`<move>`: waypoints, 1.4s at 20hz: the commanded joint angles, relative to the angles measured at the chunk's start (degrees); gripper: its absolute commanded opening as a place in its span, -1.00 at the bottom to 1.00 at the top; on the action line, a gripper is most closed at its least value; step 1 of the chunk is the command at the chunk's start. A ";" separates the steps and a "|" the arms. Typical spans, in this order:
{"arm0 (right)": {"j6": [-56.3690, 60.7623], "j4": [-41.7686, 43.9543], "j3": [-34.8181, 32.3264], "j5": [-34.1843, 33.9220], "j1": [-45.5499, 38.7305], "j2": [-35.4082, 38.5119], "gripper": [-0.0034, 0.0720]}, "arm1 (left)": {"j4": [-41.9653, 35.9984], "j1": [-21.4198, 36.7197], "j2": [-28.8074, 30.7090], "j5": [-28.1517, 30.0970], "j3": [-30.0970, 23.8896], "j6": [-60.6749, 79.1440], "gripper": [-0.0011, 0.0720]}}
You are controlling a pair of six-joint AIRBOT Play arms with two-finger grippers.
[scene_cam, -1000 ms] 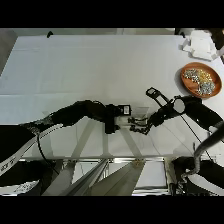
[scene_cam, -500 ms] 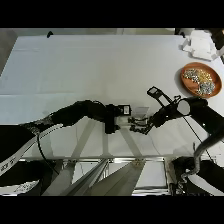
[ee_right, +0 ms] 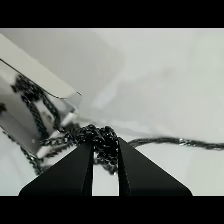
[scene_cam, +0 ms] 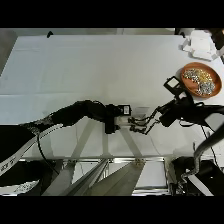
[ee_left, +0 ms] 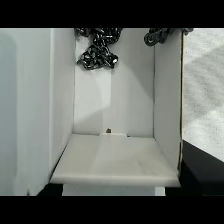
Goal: Fold the box and place the chain.
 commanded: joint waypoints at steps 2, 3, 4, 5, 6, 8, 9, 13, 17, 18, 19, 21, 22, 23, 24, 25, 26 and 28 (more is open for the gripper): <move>-4.04 8.72 0.13 -2.75 0.04 10.54 -0.90 | 0.00 -0.02 0.02 0.04 0.00 0.02 -0.05; -5.51 11.56 0.13 -3.54 0.02 11.52 -0.90 | 0.00 0.00 0.02 0.02 0.00 0.02 -0.05; -7.41 15.06 0.13 -4.37 0.04 12.09 -0.90 | 0.00 0.00 0.02 0.00 0.00 0.02 -0.05; -9.42 18.56 0.13 -4.98 0.02 12.13 -0.90 | 0.00 0.00 0.02 0.02 0.00 0.02 -0.05; -11.50 22.34 0.13 -5.66 0.02 12.07 -0.90 | 0.00 0.00 0.02 0.02 0.00 0.04 -0.05; -15.76 28.92 0.13 -7.21 0.02 12.07 -0.90 | 0.00 0.00 0.02 0.02 0.00 0.04 -0.05; -17.64 31.80 0.13 -7.93 0.02 12.07 -0.90 | 0.00 -0.02 0.02 0.02 0.00 0.02 -0.05; -22.38 38.84 0.13 -9.77 0.02 12.07 -0.90 | 0.00 0.00 0.02 0.02 0.00 0.02 -0.05; -24.92 42.60 0.13 -10.58 0.02 12.07 -0.90 | 0.00 0.00 0.02 0.02 0.00 0.02 -0.05; -25.77 44.06 0.13 -10.62 0.02 12.07 -0.90 | 0.00 0.00 0.02 0.02 0.00 0.02 -0.05; -26.82 45.70 0.13 -10.88 0.02 12.09 -0.90 | 0.00 0.00 0.02 0.02 0.00 0.02 -0.05; -28.35 48.70 0.13 -12.26 0.02 12.09 -0.90 | 0.00 0.00 0.02 0.02 0.00 0.02 -0.05; -29.53 50.05 0.13 -13.18 0.02 12.09 -0.90 | 0.02 0.00 0.02 0.02 0.00 0.02 -0.05; -30.69 51.58 0.13 -13.88 0.02 12.09 -0.90 | 0.00 0.00 0.02 0.02 0.00 0.02 -0.05; -31.71 53.13 0.13 -14.43 0.02 12.09 -0.90 | 0.00 0.00 0.02 0.02 0.00 0.02 -0.05; -33.03 55.04 0.13 -14.71 0.02 12.09 -0.90 | 0.00 0.00 0.02 0.02 0.00 0.02 -0.05; -34.71 57.37 0.13 -14.95 0.02 12.09 -0.90 | 0.02 0.00 0.02 0.02 0.00 0.02 -0.05; -38.16 61.27 0.13 -14.99 0.02 12.07 -0.90 | 0.00 0.00 0.02 0.02 0.00 0.02 -0.05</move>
